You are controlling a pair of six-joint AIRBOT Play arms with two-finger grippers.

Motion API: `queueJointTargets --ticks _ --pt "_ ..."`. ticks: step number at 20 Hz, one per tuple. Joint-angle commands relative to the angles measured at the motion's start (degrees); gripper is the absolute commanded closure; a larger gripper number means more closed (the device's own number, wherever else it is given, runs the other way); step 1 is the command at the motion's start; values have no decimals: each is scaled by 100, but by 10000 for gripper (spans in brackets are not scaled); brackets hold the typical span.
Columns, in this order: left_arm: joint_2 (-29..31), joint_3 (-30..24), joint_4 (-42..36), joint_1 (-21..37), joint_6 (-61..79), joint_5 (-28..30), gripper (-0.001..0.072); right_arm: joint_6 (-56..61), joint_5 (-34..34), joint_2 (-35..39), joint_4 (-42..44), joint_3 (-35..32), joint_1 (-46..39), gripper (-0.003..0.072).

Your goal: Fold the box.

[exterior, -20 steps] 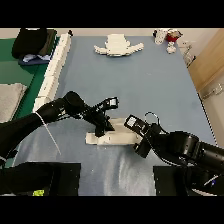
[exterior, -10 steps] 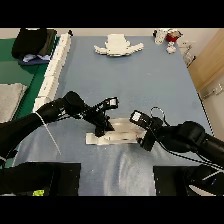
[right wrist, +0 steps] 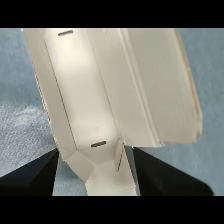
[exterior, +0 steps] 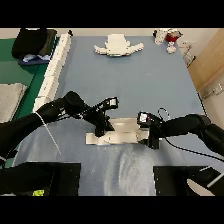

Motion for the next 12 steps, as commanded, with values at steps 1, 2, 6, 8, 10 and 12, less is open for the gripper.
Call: queueJointTargets --ticks 1,2,6,8,10,12 --pt "0 0 0 0 2 2 696 -1005 -249 -328 695 48 -328 -34" --pt "0 0 0 0 0 2 696 -1005 -251 -400 695 66 -328 -34" --pt "0 0 0 0 0 2 696 -787 -247 -638 682 74 -326 -34" --pt "0 0 0 0 0 2 696 -505 -254 -629 623 76 -326 -34" --pt "0 0 0 0 0 2 696 -446 -256 -619 603 74 -326 -32" --pt "0 0 0 0 2 2 696 -446 -262 -619 581 74 -326 -32"
